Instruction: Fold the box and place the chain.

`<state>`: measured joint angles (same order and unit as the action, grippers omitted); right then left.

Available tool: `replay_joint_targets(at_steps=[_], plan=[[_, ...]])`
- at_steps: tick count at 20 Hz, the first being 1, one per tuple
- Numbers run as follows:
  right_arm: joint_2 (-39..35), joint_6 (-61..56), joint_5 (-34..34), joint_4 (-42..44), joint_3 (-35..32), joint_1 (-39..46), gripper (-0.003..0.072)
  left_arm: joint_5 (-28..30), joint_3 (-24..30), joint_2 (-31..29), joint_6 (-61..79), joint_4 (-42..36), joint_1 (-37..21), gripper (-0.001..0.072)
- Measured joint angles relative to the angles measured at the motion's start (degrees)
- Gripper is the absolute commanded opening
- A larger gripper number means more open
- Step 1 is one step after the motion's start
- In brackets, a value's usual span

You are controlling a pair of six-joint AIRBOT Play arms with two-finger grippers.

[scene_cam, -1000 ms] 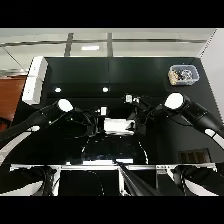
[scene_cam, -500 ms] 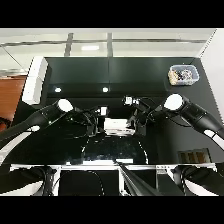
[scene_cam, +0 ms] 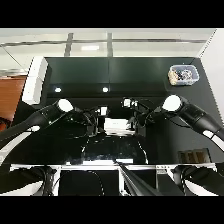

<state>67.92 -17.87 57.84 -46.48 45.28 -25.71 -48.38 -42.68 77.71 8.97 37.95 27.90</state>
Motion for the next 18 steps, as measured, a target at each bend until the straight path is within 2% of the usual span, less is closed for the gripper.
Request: replay_joint_targets(at_steps=[10,15,16,17,18], plan=[[0.0,-6.0,0.2,-2.6,-0.4,-0.4,0.0277,0.0,0.0,0.0,0.0,0.0,0.0,0.0409],[-1.8,-15.8,0.5,-1.4,0.5,-0.1,0.0275,-0.2,0.0,0.0,0.0,0.1,0.0,0.0409],[-2.1,-19.6,0.8,-0.6,0.7,0.1,0.0171,-0.2,0.0,0.0,0.0,0.1,0.0,0.0409],[-2.3,-24.0,0.9,0.1,0.7,0.3,0.0022,-0.2,0.0,0.0,0.0,0.1,0.0,0.0409],[-2.4,-27.9,1.0,0.7,0.5,0.4,0.0011,-0.1,0.0,0.0,0.0,0.1,0.0,0.0409]])
